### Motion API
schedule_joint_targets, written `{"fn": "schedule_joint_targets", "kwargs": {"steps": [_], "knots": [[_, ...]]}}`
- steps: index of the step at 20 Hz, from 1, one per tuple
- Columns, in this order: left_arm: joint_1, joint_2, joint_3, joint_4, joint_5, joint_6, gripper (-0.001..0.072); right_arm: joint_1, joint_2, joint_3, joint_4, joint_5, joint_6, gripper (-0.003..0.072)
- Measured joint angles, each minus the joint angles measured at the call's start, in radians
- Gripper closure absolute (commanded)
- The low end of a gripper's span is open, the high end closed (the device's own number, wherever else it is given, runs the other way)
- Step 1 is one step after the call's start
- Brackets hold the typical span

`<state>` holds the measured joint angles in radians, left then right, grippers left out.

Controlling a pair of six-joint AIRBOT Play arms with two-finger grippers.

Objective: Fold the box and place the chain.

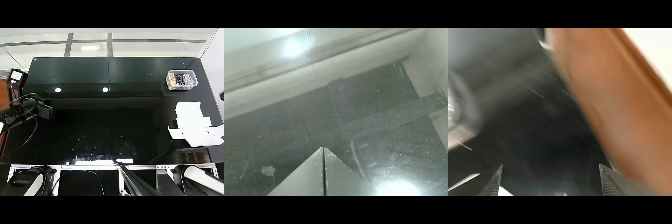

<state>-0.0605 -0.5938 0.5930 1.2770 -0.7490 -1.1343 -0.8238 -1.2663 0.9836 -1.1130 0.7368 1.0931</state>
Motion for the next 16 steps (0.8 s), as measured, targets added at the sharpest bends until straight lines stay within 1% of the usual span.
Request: {"fn": "schedule_joint_targets", "kwargs": {"steps": [3,4,5,6,8,9,10,11,14,16], "knots": [[0.000,-0.014,0.000,-0.020,0.005,-0.001,0.0683,-0.108,-0.145,0.149,-0.151,0.348,-0.054,-0.0031],[0.000,-0.021,0.000,-0.031,0.005,-0.001,0.0682,-0.125,-0.179,0.176,-0.190,0.429,-0.074,-0.0031],[0.000,-0.028,0.000,-0.040,0.005,-0.001,0.0683,-0.137,-0.204,0.198,-0.222,0.486,-0.095,-0.0031],[0.000,-0.035,0.000,-0.048,0.005,-0.001,0.0682,-0.143,-0.222,0.212,-0.247,0.526,-0.118,-0.0002],[0.000,-0.047,0.000,-0.059,0.003,-0.001,0.0682,-0.151,-0.246,0.230,-0.284,0.586,-0.160,0.0217],[0.000,-0.052,0.000,-0.063,0.004,-0.001,0.0682,-0.152,-0.253,0.236,-0.293,0.600,-0.180,0.0425],[0.000,-0.058,0.000,-0.066,0.005,-0.001,0.0683,-0.153,-0.258,0.240,-0.296,0.610,-0.202,0.0578],[0.000,-0.063,0.000,-0.071,0.005,-0.001,0.0682,-0.153,-0.261,0.243,-0.295,0.620,-0.221,0.0680],[0.000,-0.072,0.000,-0.083,0.006,-0.001,0.0682,-0.138,-0.265,0.247,-0.266,0.655,-0.257,0.0672],[0.000,-0.076,0.000,-0.088,0.007,0.000,0.0683,-0.120,-0.254,0.248,-0.219,0.686,-0.269,0.0672]]}}
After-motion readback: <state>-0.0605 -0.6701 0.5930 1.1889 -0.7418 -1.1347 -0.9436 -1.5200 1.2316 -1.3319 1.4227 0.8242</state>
